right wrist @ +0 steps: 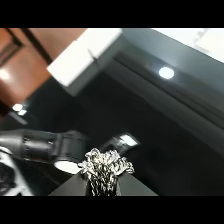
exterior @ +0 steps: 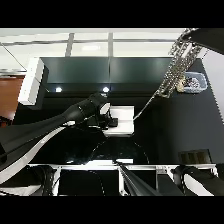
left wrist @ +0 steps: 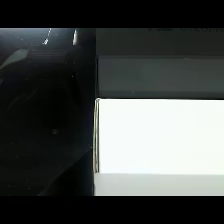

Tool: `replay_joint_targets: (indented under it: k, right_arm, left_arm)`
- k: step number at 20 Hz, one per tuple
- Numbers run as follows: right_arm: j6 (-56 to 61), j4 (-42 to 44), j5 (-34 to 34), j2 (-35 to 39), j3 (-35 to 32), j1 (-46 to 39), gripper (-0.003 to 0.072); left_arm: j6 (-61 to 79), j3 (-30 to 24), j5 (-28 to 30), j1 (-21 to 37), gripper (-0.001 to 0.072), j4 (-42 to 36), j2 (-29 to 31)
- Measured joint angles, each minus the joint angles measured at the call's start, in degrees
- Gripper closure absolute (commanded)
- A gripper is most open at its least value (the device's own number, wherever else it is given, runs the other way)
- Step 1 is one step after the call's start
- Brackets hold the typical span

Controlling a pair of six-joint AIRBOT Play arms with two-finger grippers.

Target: Fold the box and place the chain.

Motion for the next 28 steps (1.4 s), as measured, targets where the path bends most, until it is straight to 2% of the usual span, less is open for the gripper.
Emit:
replay_joint_targets:
  k: [7, 17, 22, 28]
  right_arm:
    - [-0.66, 5.14, -1.09, -0.15, -2.84, 0.96, 0.0672]
    - [0.09, 6.45, -4.00, -1.31, -4.35, 4.22, 0.0672]
    - [0.52, 6.62, -5.11, -1.88, -10.86, 8.24, 0.0672]
    - [0.70, 6.38, -6.32, -1.95, -23.98, 11.13, 0.0672]
  left_arm:
    - [0.00, 0.00, -0.04, 0.00, 0.0679, 0.00, 0.00]
    - [0.00, 0.00, -0.04, 0.00, 0.0679, -0.02, 0.00]
    - [0.00, 0.00, -0.04, 0.00, 0.0679, -0.02, 0.00]
    - [-0.02, 0.00, 0.00, 0.00, 0.0679, -0.02, 0.00]
